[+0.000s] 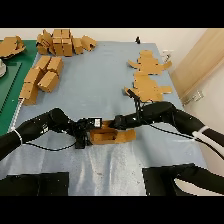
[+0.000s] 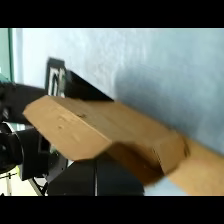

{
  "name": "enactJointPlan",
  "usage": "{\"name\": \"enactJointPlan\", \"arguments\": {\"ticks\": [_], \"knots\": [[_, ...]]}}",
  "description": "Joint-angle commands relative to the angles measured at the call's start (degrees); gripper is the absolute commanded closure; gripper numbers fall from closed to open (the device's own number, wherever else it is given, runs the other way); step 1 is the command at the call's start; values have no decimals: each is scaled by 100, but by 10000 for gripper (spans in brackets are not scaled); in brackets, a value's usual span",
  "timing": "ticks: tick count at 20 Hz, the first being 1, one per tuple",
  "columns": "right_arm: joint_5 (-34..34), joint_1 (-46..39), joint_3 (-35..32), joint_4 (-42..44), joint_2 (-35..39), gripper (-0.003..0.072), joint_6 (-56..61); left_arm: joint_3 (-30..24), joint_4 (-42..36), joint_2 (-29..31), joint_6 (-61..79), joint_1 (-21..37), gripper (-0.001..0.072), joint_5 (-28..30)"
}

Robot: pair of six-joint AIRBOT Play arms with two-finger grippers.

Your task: Fold the box.

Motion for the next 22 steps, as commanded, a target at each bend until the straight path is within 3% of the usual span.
{"name": "enactJointPlan", "arguments": {"ticks": [1, 11, 19, 22], "knots": [[81, 7, 601, 516, -822, 687, -820, -2, 11, 4, 42, -9, 177, -22], [105, 98, 669, 457, -2070, 687, -1519, -9, 11, -57, 42, -9, 177, -22], [197, 120, 671, 363, -2011, 686, -1698, -9, 9, -61, 39, -9, 177, -22], [184, -59, 671, -59, -1600, 686, -1707, -9, 4, -59, 37, -9, 177, -22]]}}
